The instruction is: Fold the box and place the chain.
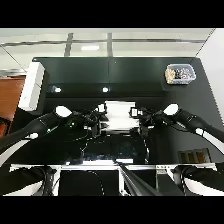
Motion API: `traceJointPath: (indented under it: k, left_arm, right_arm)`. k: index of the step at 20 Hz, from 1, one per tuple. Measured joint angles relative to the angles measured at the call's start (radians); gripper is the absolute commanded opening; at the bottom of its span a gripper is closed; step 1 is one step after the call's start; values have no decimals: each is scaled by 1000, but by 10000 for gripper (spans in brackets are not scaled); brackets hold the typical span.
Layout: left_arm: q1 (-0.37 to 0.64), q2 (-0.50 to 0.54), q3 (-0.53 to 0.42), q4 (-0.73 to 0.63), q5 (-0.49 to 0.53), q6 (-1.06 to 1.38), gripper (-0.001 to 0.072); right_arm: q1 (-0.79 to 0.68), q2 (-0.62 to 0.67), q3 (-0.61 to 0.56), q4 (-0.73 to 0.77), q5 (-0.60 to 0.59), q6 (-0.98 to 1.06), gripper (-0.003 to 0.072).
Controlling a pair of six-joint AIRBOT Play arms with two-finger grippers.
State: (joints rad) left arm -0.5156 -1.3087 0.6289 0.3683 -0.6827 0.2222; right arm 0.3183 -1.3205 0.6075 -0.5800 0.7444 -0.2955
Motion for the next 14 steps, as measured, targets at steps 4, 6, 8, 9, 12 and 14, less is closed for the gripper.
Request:
traceJointPath:
  k: [4,6,8,9,12,14]
  left_arm:
    - [36,52,25,113,-43,-135,29]
    - [84,108,40,235,-69,-283,30]
    - [162,168,48,380,-111,-478,30]
    - [208,188,50,435,-124,-601,30]
    - [390,208,45,530,-224,-1028,30]
    - [507,183,27,511,-323,-1197,28]
  right_arm:
    - [0,0,0,0,0,0,244]
    - [0,0,0,0,-1,1,244]
    - [0,0,0,0,-1,1,244]
    - [0,0,0,0,-1,1,244]
    - [0,0,0,0,-1,0,244]
    - [0,0,0,0,-1,0,244]
